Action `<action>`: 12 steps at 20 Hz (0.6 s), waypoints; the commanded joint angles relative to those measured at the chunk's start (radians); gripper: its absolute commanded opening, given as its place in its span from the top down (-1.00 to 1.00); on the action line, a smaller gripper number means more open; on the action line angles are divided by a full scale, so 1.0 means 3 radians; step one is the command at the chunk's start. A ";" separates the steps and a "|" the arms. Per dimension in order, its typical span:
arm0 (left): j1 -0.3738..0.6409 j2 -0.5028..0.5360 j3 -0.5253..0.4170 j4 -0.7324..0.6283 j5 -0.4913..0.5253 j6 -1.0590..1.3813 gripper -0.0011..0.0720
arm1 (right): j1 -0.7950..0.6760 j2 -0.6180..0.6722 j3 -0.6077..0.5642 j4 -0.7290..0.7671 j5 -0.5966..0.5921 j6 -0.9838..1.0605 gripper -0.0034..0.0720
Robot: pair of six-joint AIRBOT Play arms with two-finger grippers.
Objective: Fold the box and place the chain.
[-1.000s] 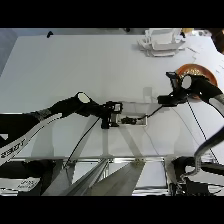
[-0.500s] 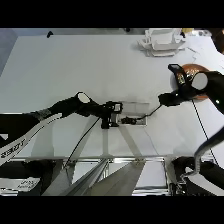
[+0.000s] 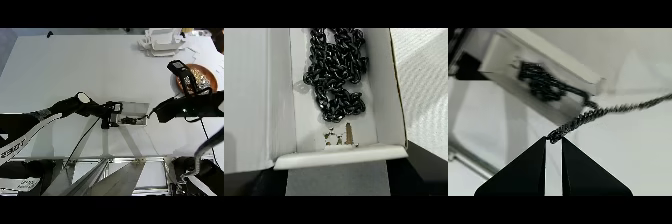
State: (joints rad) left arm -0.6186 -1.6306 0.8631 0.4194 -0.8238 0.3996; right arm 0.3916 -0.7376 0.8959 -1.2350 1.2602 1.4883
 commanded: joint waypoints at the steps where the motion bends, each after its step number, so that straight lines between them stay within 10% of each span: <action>1: 0.0000 0.0003 -0.0001 0.0000 0.0001 0.0001 0.85 | 0.0237 0.0193 0.0004 0.0303 -0.0275 -0.0004 0.88; 12: 0.0000 0.0003 -0.0001 0.0000 0.0001 0.0001 0.85 | 0.0589 -0.0467 -0.0025 0.0136 -0.0935 -0.0004 0.88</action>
State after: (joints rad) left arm -0.6186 -1.6306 0.8631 0.4194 -0.8234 0.3996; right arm 0.5587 -0.8207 0.8921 -1.1606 1.0004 1.4849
